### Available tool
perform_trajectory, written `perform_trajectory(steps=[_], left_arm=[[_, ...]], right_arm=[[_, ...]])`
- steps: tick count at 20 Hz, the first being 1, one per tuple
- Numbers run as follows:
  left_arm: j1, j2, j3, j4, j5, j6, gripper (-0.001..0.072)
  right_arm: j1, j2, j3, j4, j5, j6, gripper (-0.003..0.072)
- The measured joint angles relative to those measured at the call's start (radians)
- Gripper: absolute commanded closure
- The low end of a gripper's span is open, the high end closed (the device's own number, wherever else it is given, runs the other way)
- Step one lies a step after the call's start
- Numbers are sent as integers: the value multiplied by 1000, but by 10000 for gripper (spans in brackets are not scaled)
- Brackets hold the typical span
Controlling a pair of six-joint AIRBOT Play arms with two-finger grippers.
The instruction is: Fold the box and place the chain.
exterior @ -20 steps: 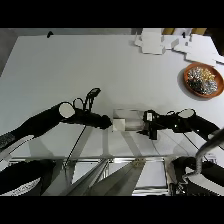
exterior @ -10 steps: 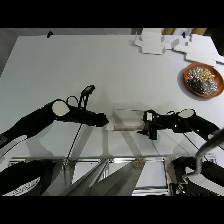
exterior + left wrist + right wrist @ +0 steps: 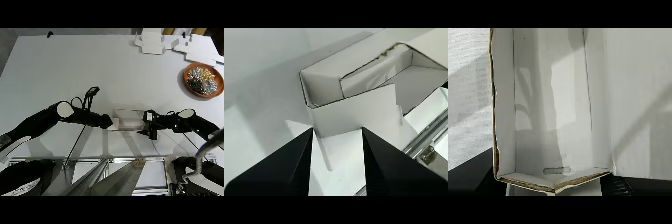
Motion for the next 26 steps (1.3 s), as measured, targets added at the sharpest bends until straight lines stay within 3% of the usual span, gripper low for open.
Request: perform_trajectory(steps=[7,16,20,26], left_arm=[[-56,-48,47,65,27,-78,360],[-131,-122,168,264,2,-318,361],[-159,-158,232,376,-59,-468,364],[-211,-255,369,552,-240,-705,382]], right_arm=[[0,0,0,0,0,0,252],[0,0,0,0,0,0,252],[0,0,0,0,0,0,252],[0,0,0,0,0,0,252]])
